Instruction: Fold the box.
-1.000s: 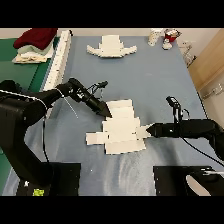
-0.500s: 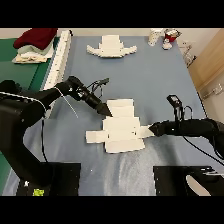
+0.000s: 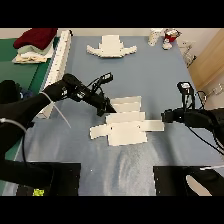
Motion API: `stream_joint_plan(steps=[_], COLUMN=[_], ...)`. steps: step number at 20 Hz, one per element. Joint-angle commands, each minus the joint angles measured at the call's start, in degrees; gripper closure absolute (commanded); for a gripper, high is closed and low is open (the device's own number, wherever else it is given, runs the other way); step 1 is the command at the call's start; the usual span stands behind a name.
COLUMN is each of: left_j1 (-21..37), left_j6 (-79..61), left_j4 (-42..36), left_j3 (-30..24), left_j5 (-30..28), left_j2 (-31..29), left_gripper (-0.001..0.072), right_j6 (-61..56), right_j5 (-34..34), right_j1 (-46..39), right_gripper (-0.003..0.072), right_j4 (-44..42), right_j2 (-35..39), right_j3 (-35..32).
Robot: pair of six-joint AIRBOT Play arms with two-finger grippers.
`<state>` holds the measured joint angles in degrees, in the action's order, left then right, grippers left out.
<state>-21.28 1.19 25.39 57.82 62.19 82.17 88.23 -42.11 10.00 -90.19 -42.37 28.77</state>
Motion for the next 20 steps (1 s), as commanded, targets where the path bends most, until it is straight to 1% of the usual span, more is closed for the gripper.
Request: stream_joint_plan(steps=[1, 5, 7, 8, 10, 13, 14, 17, 20], left_j1=[-3.80, -9.44, -11.63, -12.37, -13.03, -12.28, -11.69, -9.99, -9.73], left_j6=[-8.61, -12.41, -12.41, -12.41, -12.31, -12.13, -11.74, -10.60, -10.60], left_j4=[-0.57, -1.03, -1.03, -0.98, -0.96, -1.18, -1.20, -1.11, -1.14], left_j3=[-8.13, -17.75, -20.98, -21.92, -22.86, -22.58, -22.12, -21.49, -21.53], left_j5=[-10.97, -22.25, -25.92, -26.23, -26.03, -26.43, -25.09, -18.25, -15.65], left_j2=[-9.55, -18.62, -20.13, -20.06, -19.06, -18.25, -18.25, -18.12, -16.70], left_gripper=[0.0703, 0.0702, 0.0701, 0.0700, 0.0698, 0.0698, 0.0698, 0.0697, 0.0696], right_j6=[-4.61, -7.13, -7.26, -7.26, -7.26, -7.23, -7.23, -7.26, -7.23], right_j5=[2.14, 2.89, 2.89, 2.89, 2.89, 2.80, 2.69, 2.62, 2.67], right_j1=[-0.02, -0.02, -0.02, -0.02, 0.00, 0.00, 0.00, 0.00, 0.00], right_gripper=[0.0360, 0.0360, 0.0360, 0.0360, 0.0360, 0.0360, 0.0360, 0.0360, 0.0361], right_j4=[1.92, 1.88, 1.64, 1.33, 0.31, -0.72, -0.72, -1.20, -2.16], right_j2=[-0.52, -0.52, -0.52, -0.52, -0.52, -0.52, -0.52, -0.52, -0.52], right_j3=[0.92, 0.92, 0.92, 0.92, 0.92, 0.92, 0.92, 0.92, 0.92])
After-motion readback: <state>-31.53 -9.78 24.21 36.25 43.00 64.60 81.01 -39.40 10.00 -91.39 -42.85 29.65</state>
